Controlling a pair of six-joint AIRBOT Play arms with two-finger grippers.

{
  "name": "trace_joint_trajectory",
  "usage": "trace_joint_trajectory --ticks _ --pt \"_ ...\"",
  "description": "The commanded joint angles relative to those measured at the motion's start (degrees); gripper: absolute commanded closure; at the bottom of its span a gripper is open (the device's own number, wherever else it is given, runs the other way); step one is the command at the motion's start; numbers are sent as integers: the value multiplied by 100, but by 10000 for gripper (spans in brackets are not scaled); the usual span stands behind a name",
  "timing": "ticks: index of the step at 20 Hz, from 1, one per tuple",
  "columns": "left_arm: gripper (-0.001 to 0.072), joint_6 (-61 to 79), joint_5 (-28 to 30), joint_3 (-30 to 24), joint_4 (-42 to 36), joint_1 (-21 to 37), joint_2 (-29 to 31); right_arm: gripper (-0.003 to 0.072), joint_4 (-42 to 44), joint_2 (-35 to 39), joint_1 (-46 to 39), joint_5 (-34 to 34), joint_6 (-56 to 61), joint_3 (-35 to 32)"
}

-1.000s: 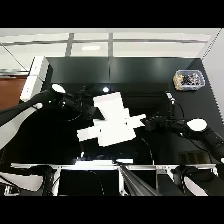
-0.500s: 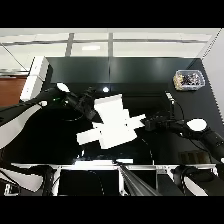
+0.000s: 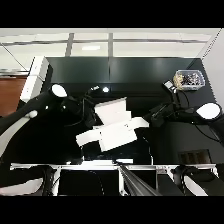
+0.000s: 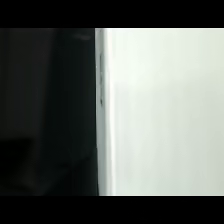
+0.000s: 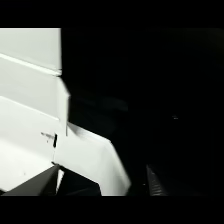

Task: Fold the box and place the chain.

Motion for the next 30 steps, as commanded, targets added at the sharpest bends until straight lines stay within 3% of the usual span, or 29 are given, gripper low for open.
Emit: trace_joint_trajectory --ticks 1,4,5,9,15,24,30 --pt "682 2009 1727 -551 61 -595 667 161 -551 -109 127 -37 -706 221" --pt "682 2900 1749 -468 63 -817 404 97 -881 -129 365 -22 -1239 221" --pt "682 2935 1753 -435 66 -855 299 -20 -973 -133 422 -9 -1239 221" --pt "682 3119 1930 -382 63 -881 39 -19 -1110 -146 592 404 -1453 192" --pt "683 3353 2153 -380 111 -881 -175 -19 -1108 -149 647 398 -2529 -514" --pt "682 3547 2135 -369 122 -885 -282 -18 -914 -153 852 243 -2662 -699" --pt "683 3545 2131 -369 122 -883 -280 -18 -457 -157 1447 -409 -2924 -1172"
